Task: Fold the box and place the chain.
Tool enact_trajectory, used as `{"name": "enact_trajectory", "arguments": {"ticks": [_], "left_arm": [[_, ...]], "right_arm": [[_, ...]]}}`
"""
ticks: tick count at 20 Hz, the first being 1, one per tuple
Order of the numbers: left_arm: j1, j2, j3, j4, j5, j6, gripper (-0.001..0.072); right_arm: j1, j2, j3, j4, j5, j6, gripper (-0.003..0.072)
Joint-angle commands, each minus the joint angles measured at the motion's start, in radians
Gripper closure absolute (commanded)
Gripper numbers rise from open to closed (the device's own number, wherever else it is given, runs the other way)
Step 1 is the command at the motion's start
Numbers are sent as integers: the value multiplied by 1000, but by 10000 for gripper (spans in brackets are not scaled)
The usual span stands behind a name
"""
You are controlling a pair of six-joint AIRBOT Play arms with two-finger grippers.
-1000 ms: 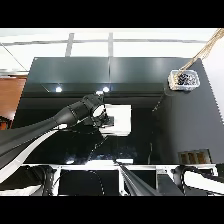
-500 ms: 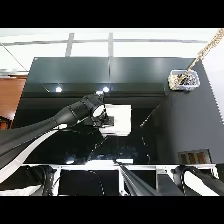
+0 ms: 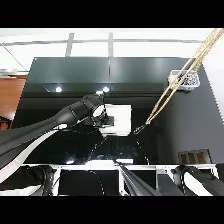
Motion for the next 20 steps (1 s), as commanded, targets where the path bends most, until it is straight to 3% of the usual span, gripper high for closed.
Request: {"name": "enact_trajectory", "arguments": {"ticks": [1, 8, 12, 15, 17, 20], "left_arm": [[1, 0, 0, 0, 0, 0, 683], [1, 0, 0, 1, -1, 0, 684], [1, 0, 0, 1, -1, 0, 684], [1, 0, 0, 1, 0, 0, 684], [1, 0, 0, 1, 0, 0, 684], [1, 0, 0, 0, -1, 0, 683]], "right_arm": [[84, 5, -44, 5, 127, -90, 679], [184, 3, -190, 8, 132, -101, 680], [263, 3, -388, 31, 130, -163, 680], [266, -1, -549, 180, 121, -206, 680], [267, -2, -647, 282, 56, -251, 680], [289, -14, -775, 306, -104, -252, 679]]}}
